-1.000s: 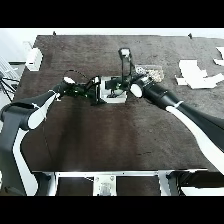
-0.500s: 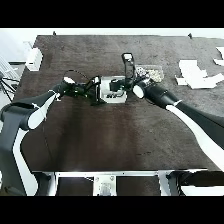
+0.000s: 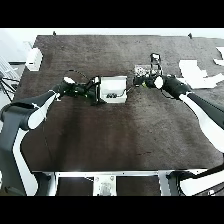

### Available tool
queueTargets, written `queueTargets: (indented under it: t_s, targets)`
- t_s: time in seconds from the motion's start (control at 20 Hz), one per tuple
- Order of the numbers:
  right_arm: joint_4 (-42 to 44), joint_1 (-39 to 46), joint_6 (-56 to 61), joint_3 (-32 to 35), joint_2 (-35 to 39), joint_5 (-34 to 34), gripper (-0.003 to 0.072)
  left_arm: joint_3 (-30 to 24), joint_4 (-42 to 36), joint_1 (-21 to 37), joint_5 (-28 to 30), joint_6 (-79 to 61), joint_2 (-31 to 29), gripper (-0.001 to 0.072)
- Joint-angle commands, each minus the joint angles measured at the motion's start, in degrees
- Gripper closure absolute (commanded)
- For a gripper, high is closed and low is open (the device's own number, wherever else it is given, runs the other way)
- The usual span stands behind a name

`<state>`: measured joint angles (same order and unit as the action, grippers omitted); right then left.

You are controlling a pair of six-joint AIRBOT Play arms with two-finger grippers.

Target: Fold the box and place the chain.

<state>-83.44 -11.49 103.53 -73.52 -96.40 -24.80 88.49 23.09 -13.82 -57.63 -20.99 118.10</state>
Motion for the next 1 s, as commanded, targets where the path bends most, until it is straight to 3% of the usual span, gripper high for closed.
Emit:
queueTargets:
  t_s: [0.0, 0.2, 0.35, 0.45, 0.55, 0.7, 0.95]
  targets:
    - [15.1, 2.2, -12.7, -4.4, -7.2, 2.1, 0.0156, 0.0, 0.0, 0.0, 0.1, 0.0, 0.0, 0.0200]
    - [25.5, 2.1, -20.5, -10.0, -12.6, 1.6, 0.0167, 0.0, 0.0, 0.0, 0.1, 0.0, 0.0, 0.0200]
    - [30.8, 2.1, -24.9, -11.6, -13.7, 1.5, 0.0220, 0.0, 0.0, 0.0, 0.1, 0.0, 0.0, 0.0200]
    - [30.8, 1.6, -26.9, -11.7, -13.8, 3.0, 0.0349, 0.0, 0.0, 0.0, 0.1, 0.0, 0.0, 0.0200]
    - [30.8, 0.5, -30.4, -12.1, -13.7, 4.0, 0.0683, 0.0, 0.0, 0.0, 0.1, 0.0, 0.0, 0.0200]
    - [30.6, 0.5, -30.1, -12.4, -11.3, 3.0, 0.0682, 0.0, 0.0, 0.0, 0.1, 0.0, 0.0, 0.0200]
    - [21.1, -0.5, -29.5, -12.4, 3.7, -7.0, 0.0683, 0.0, 0.0, 0.0, 0.1, 0.0, 0.0, 0.0200]
